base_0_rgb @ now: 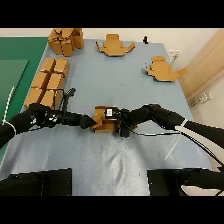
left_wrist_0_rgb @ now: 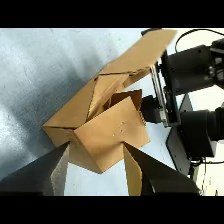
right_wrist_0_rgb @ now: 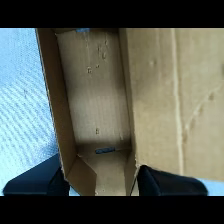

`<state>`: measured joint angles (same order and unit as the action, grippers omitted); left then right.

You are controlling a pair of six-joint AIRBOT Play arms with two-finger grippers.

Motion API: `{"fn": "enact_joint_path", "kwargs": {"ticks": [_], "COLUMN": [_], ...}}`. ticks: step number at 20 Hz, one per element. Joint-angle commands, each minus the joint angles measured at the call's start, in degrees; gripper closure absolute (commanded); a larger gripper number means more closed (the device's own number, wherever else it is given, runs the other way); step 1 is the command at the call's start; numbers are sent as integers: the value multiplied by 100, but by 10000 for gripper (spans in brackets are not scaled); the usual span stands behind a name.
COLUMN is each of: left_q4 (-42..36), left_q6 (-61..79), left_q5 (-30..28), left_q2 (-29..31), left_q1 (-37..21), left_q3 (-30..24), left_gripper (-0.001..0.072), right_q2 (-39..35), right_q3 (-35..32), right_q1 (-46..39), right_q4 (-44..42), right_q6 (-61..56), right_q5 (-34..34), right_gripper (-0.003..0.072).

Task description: Fold the box.

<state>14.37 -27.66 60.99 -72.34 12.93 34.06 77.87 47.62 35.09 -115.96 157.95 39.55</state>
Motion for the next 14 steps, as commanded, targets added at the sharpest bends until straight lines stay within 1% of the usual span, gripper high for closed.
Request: {"fn": "enact_joint_path", "kwargs": {"ticks": [1, 4, 6, 9, 12, 14], "left_q4": [682, 1121, 1843, 2905, 3882, 4155], "left_q6": [-1388, -2358, -3530, -4907, -6111, -6459], "left_q5": [-426, -468, -553, -422, -601, -603], "left_q2": [4, 7, 9, 7, 4, -9], "left_q1": [295, 669, 946, 1322, 1676, 1856], "left_q3": [118, 476, 809, 1215, 1338, 1384], "left_gripper": [180, 181, 181, 181, 182, 182], "right_q2": [4, 4, 4, 4, 4, 4], "right_q3": [4, 4, 4, 4, 4, 4], "right_q1": [0, 0, 0, 0, 0, 0], "right_q4": [0, 0, 0, -2, -2, -2], "right_q6": [0, -2, 0, 0, 0, 0], "right_q5": [-4, -4, -4, -4, -4, -7], "right_gripper": [680, 680, 679, 680, 680, 680]}}
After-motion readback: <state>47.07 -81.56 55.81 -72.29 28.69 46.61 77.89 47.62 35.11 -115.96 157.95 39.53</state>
